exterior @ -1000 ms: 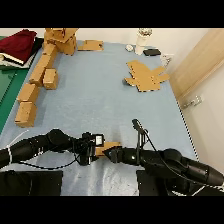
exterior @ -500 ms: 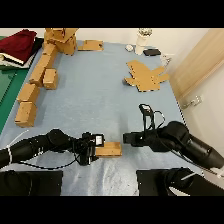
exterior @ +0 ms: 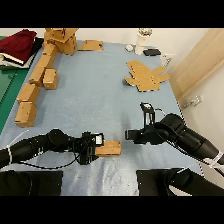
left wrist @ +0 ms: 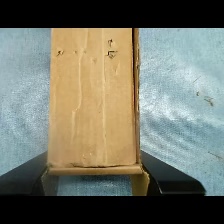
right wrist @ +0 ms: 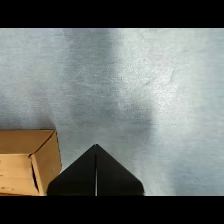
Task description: Fold the box.
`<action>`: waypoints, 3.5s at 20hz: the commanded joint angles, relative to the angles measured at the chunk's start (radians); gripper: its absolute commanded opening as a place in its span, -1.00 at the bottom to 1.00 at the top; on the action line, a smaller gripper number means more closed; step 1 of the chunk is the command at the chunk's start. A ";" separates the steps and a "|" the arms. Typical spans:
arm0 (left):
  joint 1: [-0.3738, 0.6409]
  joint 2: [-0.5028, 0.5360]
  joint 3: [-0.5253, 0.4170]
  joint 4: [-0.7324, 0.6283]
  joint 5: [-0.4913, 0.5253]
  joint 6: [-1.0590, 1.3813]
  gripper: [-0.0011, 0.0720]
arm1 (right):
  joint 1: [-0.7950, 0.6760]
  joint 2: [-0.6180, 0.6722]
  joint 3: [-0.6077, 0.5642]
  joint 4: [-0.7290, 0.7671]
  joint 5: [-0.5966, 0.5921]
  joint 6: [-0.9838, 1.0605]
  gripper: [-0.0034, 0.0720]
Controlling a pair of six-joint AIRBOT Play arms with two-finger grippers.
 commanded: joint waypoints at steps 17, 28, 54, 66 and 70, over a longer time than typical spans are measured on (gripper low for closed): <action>0.291 0.220 0.005 0.128 0.193 -0.655 0.22 | -0.003 -0.055 0.002 -0.175 -0.022 0.122 -0.90; 0.900 0.076 0.042 0.503 0.117 -1.026 0.22 | -0.003 -0.055 0.002 -0.171 0.001 0.095 -0.90; 0.842 -0.472 0.625 0.499 0.282 -1.069 0.22 | -0.003 -0.055 0.002 -0.093 0.128 0.040 -0.90; 0.843 -0.473 0.624 0.499 0.229 -1.036 0.96 | -0.003 -0.055 0.002 -0.087 0.127 0.040 -0.90; 0.854 -0.465 0.625 0.500 0.154 -1.040 0.96 | -0.003 -0.055 0.002 -0.069 0.123 0.040 -0.90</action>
